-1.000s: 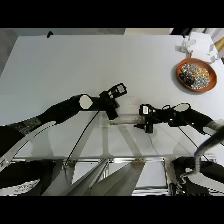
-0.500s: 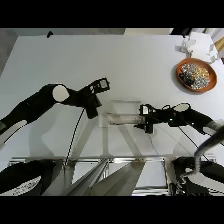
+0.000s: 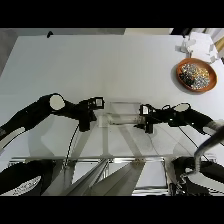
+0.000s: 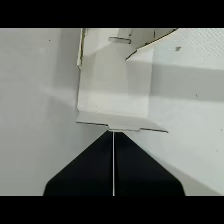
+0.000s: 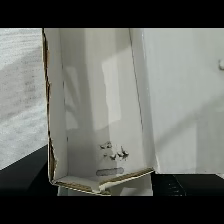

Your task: Fold the box and place the chain.

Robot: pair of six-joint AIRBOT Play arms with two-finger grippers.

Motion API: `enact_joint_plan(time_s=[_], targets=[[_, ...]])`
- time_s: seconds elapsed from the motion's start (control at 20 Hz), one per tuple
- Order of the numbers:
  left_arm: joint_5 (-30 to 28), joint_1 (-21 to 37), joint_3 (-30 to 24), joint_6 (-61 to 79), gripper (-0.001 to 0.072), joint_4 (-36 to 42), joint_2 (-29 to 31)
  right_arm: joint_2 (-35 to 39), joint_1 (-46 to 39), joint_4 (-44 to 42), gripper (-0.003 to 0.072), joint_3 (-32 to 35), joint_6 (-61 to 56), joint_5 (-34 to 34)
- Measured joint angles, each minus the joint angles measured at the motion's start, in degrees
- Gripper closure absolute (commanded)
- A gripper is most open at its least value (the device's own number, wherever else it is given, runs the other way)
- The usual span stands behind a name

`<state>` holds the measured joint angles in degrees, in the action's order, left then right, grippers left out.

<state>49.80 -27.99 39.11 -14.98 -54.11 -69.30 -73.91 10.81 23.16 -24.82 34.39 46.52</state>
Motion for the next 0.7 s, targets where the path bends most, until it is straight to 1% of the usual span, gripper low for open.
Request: enact_joint_plan(time_s=[0.25,0.4,0.55,0.7], targets=[[-6.6,-0.1,-0.5,0.9,0.0706,0.5,4.8,0.0,0.0,0.0,0.0284,0.0,0.0,0.0],[-8.4,-1.3,-0.6,0.7,0.0706,1.3,6.9,0.0,0.0,0.0,0.0284,0.0,0.0,0.0],[-8.5,-3.4,-0.6,0.8,0.0702,3.5,6.0,0.0,0.0,0.0,0.0284,0.0,0.0,0.0],[-8.0,-4.5,-0.6,0.9,0.0703,4.7,1.9,0.0,0.0,0.0,0.0284,0.0,0.0,0.0]])
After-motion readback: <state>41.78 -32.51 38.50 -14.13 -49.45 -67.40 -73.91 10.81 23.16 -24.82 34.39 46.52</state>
